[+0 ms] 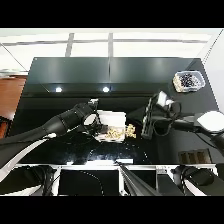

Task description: Fold the box and place the chain.

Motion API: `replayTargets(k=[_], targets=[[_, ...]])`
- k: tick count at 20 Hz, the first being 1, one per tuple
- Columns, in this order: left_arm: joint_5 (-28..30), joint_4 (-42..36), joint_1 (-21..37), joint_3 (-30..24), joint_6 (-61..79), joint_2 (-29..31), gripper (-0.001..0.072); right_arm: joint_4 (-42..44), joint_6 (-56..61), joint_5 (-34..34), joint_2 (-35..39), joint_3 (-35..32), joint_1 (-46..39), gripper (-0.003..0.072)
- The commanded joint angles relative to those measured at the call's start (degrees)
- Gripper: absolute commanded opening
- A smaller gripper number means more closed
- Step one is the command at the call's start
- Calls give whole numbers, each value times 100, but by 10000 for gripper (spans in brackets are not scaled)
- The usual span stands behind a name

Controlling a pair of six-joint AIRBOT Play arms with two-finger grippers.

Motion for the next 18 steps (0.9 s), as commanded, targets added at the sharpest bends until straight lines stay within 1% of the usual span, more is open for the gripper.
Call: replayTargets(k=[1, 2, 3, 4, 5, 6, 7, 8, 9, 11, 12, 14, 17, 18], targets=[[2, 2, 4, -2, 0, -2, 32, 1067, 101, -39, 96, 234, 0, 46], [2, 2, 4, -2, 0, -2, 32, 680, 330, -63, 85, 232, 0, 47], [2, 2, 4, -2, 0, -2, 32, -50, 748, -66, 57, 232, -4, 47], [0, 2, 4, -2, 0, -2, 33, -1062, 1333, -59, 9, 205, -20, 121], [0, 2, 4, -2, 0, -2, 32, -1934, 1899, -59, -44, 111, -20, 309], [0, 2, 4, -2, 0, -2, 32, -2669, 2341, -79, -118, -68, -26, 519], [0, 2, 4, -2, 0, -2, 32, -3042, 2424, -142, -197, -330, -24, 703], [0, 2, 4, -2, 0, -2, 32, -3130, 2365, -289, -284, -592, -22, 703], [0, 2, 4, -2, 0, -2, 32, -3097, 2245, -586, -385, -874, -9, 703], [2, 2, 4, -2, 0, -2, 32, -3093, 2035, -1200, -614, -1207, 109, 703], [2, 4, 4, -2, 0, -2, 32, -3086, 1976, -1327, -758, -1215, 155, 703], [2, 4, 4, -2, 0, -2, 32, -2802, 1735, -1598, -1049, -1215, 229, 703], [2, 2, 4, -2, 0, -2, 33, -2157, 577, -1628, -1425, -1215, 387, 703], [2, 4, 4, -2, 0, -2, 32, -2013, 363, -1631, -1515, -1215, 428, 703]])
